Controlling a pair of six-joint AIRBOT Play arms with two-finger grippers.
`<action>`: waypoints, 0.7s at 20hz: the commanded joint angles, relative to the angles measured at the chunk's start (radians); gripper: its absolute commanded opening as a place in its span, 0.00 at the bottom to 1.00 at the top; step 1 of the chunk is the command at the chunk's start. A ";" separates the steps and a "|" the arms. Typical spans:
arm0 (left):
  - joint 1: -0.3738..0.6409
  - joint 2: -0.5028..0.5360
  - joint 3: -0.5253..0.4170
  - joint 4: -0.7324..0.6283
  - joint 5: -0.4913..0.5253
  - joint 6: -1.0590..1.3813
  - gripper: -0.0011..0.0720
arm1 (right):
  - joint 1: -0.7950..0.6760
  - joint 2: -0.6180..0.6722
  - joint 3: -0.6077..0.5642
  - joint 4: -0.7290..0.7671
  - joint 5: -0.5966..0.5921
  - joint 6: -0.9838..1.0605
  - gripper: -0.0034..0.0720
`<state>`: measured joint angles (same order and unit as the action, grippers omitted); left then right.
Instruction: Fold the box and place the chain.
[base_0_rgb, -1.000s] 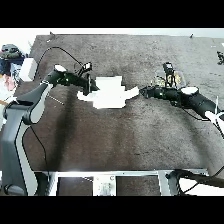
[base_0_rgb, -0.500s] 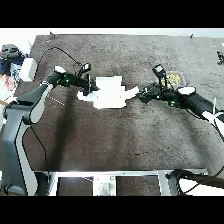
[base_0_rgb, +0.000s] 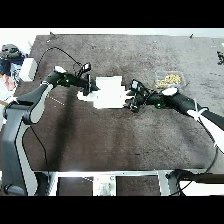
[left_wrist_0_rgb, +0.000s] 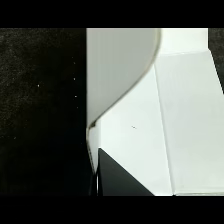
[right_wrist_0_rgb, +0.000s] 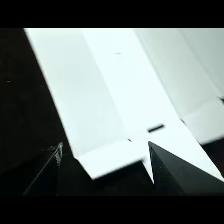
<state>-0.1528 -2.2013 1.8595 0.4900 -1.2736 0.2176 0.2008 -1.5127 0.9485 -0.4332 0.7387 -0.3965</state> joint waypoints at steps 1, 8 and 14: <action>0.000 -0.001 0.000 -0.001 0.000 0.001 0.03 | 0.013 -0.082 0.061 -0.047 0.103 -0.059 0.85; 0.000 -0.001 0.000 -0.001 0.002 0.000 0.03 | 0.063 -0.121 0.083 -0.140 -0.050 -0.052 0.85; 0.000 -0.001 0.000 -0.001 0.002 0.001 0.03 | 0.081 -0.126 0.083 -0.146 -0.195 -0.026 0.85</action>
<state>-0.1528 -2.2013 1.8595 0.4877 -1.2720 0.2180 0.2745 -1.6363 1.0298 -0.5705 0.6273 -0.4458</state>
